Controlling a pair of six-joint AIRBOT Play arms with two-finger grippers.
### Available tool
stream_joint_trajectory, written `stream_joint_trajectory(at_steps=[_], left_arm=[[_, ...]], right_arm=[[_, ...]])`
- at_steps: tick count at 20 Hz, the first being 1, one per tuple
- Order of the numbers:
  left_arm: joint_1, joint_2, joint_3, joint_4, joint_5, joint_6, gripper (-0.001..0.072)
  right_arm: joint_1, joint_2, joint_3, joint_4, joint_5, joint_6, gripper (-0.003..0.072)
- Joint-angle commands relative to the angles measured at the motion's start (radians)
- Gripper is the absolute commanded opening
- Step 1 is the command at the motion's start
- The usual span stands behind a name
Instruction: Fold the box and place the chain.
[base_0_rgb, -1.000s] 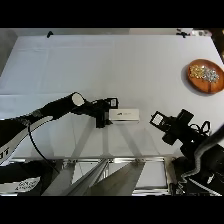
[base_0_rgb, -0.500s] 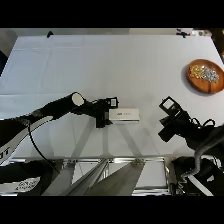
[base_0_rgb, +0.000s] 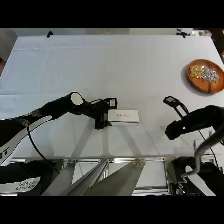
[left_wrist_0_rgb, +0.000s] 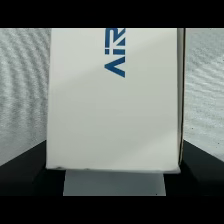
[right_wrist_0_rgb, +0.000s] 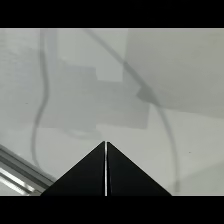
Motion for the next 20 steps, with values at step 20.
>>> stream_joint_trajectory(at_steps=[20], left_arm=[[0.576,0.250,0.002,0.358,0.228,-0.742,0.0008]], right_arm=[[-0.088,-0.154,0.164,-0.241,-0.053,0.106,0.0002]])
